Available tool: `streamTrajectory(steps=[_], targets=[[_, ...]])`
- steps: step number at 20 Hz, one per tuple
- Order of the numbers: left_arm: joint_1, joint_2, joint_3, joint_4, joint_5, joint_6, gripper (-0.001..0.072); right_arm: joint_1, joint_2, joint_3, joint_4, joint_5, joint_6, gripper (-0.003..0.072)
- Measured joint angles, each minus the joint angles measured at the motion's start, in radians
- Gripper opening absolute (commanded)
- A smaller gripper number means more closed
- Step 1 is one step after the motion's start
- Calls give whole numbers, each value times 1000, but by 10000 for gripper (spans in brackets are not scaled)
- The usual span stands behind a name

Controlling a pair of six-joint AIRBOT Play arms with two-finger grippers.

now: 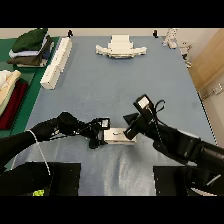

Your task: Fold the box.

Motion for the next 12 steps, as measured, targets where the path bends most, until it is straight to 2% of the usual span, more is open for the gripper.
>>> streamTrajectory(steps=[3, 6, 10, 12], targets=[[0, 0, 0, 0, 0, 0, 485, -71, -88, 183, 61, -247, -90, 7], [0, 0, 0, 0, 0, 0, 485, -205, -204, 367, 196, -423, -186, 7], [0, 0, 0, 0, 0, 0, 485, -471, -378, 579, 414, -594, -315, 7], [0, 0, 0, 0, 0, 0, 485, -603, -456, 649, 525, -652, -432, 7]])
